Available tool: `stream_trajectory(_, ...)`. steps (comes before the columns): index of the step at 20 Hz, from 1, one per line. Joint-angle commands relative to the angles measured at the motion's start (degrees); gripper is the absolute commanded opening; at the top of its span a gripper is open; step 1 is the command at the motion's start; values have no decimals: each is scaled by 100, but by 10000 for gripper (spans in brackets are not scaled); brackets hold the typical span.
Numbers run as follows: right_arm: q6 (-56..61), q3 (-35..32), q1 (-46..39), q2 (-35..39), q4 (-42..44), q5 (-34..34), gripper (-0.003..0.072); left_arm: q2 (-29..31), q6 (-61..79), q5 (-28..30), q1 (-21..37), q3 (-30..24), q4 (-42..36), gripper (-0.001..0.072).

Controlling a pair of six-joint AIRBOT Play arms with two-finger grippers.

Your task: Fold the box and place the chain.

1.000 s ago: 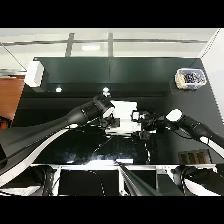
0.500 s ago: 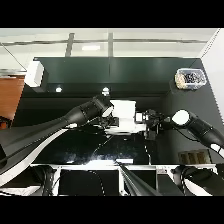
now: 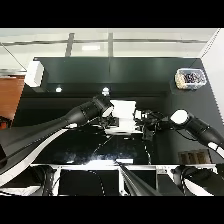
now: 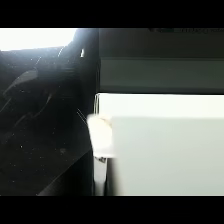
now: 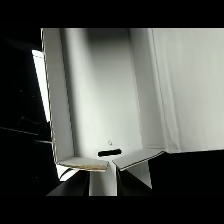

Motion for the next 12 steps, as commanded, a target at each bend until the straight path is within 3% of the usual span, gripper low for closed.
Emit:
stream_trajectory(1,-2,4,72,-61,157,-52,180,2,-2,-9,4,4,2,30)
stream_trajectory(7,-2,4,433,-297,839,-680,182,2,-2,-9,4,4,0,30)
stream_trajectory(12,-2,4,431,-313,1113,-684,182,2,-2,-4,4,4,2,30)
